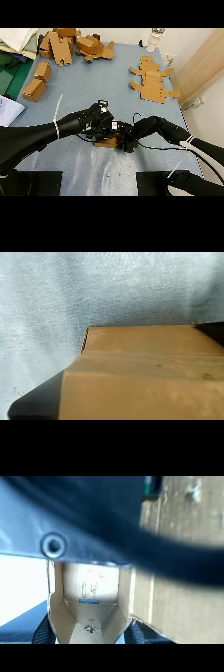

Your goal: Fold the box.

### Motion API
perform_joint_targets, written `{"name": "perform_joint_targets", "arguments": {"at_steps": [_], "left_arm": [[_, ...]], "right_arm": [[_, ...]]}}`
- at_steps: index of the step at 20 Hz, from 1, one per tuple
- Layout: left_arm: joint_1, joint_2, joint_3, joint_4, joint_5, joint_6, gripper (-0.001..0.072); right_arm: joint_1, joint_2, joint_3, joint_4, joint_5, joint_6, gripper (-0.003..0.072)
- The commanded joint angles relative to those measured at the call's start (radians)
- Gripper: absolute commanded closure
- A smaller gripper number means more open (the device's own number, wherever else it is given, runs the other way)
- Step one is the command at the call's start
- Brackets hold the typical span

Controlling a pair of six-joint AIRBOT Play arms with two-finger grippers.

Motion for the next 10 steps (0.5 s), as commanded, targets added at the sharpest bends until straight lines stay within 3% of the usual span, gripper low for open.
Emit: {"name": "perform_joint_targets", "arguments": {"at_steps": [1,10], "left_arm": [[0.001,0.022,0.001,-0.001,0.017,0.000,0.0346],[0.001,0.063,0.001,0.003,0.016,0.001,0.0346]], "right_arm": [[0.000,0.000,0.000,0.000,0.000,0.000,0.0224],[0.000,0.000,0.000,0.000,0.000,0.000,0.0224]]}}
